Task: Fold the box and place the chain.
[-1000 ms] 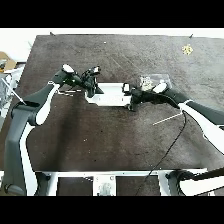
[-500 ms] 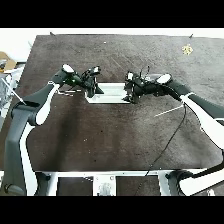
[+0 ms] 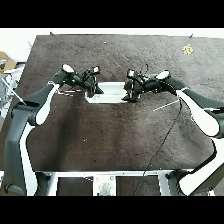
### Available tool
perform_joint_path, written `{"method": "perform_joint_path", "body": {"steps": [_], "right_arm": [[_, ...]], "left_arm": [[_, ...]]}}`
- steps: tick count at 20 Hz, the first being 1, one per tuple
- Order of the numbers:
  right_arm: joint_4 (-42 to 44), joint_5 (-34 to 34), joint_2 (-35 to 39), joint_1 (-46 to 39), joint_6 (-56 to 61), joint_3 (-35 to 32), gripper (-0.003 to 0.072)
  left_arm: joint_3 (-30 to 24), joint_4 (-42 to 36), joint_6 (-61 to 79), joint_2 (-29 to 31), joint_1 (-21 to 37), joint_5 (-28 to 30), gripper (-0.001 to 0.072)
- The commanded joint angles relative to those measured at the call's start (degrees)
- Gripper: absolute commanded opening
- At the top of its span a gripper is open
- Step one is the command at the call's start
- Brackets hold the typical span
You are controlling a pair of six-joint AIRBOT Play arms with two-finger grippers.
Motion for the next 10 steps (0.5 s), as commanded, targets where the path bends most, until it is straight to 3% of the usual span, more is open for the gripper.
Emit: {"method": "perform_joint_path", "body": {"steps": [1, 10], "right_arm": [[1.86, 5.27, -3.74, -0.11, -1.14, 4.17, 0.0679], [4.66, 9.29, -9.64, -0.17, -4.94, 6.84, 0.0678]], "left_arm": [[0.02, 0.0, 0.02, -0.02, -0.02, -0.09, 0.001], [0.02, 0.0, 0.02, -0.02, -0.02, -0.09, 0.001]]}}
